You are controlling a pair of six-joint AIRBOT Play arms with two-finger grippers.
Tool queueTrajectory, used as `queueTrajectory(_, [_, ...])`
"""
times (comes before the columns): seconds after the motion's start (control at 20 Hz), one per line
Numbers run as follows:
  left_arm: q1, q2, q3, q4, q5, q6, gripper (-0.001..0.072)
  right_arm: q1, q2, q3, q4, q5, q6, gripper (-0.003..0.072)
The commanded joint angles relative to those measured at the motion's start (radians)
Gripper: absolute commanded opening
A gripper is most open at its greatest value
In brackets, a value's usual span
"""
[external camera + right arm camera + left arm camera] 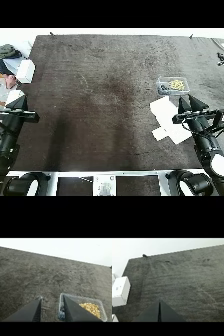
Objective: Fold the box and place the chain.
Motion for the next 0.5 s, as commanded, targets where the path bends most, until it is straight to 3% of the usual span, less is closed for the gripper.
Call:
queueTrajectory(0.0, [0.000, 0.000, -0.001, 0.000, 0.000, 0.000, 0.0012, 0.001, 0.000, 0.000, 0.000, 0.002, 0.003, 0.0317])
queueTrajectory(0.25, [0.000, 0.001, -0.001, 0.000, 0.000, 0.000, 0.0012, 0.000, 0.000, 0.009, 0.000, -0.010, 0.003, 0.0320])
queueTrajectory(0.45, [0.000, 0.001, -0.001, 0.000, 0.000, 0.000, 0.0012, -0.022, -0.068, 0.105, 0.045, -0.003, 0.003, 0.0345])
